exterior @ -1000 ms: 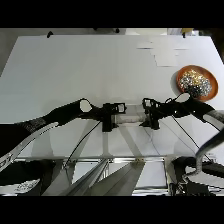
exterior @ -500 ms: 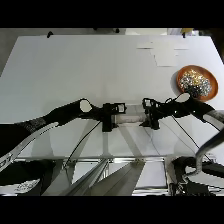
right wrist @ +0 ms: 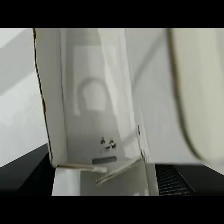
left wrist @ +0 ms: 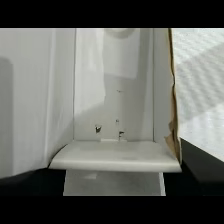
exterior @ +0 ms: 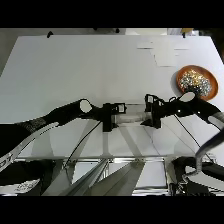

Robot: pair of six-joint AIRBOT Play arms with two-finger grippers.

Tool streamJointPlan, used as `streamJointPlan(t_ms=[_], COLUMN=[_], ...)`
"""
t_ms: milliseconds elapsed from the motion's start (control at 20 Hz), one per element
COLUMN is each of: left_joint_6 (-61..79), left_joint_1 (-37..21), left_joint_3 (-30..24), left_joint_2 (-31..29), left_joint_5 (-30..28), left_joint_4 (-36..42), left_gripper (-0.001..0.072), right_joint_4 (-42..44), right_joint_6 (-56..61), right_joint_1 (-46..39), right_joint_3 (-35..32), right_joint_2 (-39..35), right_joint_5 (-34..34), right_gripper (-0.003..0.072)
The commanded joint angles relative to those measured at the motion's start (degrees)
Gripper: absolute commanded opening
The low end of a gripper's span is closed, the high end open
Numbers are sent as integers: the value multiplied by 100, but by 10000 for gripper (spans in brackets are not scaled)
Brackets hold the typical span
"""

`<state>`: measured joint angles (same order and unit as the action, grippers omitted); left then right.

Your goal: Fold the box and place the chain.

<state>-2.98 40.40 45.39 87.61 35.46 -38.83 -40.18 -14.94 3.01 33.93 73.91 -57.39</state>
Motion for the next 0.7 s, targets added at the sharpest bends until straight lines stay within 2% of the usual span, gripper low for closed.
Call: streamJointPlan(t_ms=[0, 200, 250, 350, 450, 500, 550, 650], left_joint_6=[13, 13, 13, 13, 13, 13, 13, 13], left_joint_1=[-4, -4, -4, -4, -4, -4, 0, 0], left_joint_3=[0, 0, 0, 0, 0, 0, 0, 0], left_joint_2=[4, 4, 4, 4, 4, 4, 4, 4], left_joint_5=[13, 13, 13, 13, 22, 22, 37, 35], left_joint_4=[0, 0, 0, 0, 0, 0, 2, 0], left_gripper=[11, 11, 11, 11, 11, 11, 11, 11], right_joint_4=[-514, -1375, -1488, -1456, -870, -315, 295, 935], right_joint_6=[621, 1628, 1788, 1803, 1794, 1781, 1759, 1738], right_joint_1=[-291, -597, -673, -761, -758, -758, -758, -619], right_joint_3=[7, 7, 7, 7, 4, 4, 4, 4], right_joint_2=[-485, -1244, -1499, -2044, -2542, -2697, -2767, -2745], right_joint_5=[-79, -498, -586, -879, -1152, -1252, -1408, -1495], right_gripper=[621, 614, 571, 468, 234, 83, 17, 16])
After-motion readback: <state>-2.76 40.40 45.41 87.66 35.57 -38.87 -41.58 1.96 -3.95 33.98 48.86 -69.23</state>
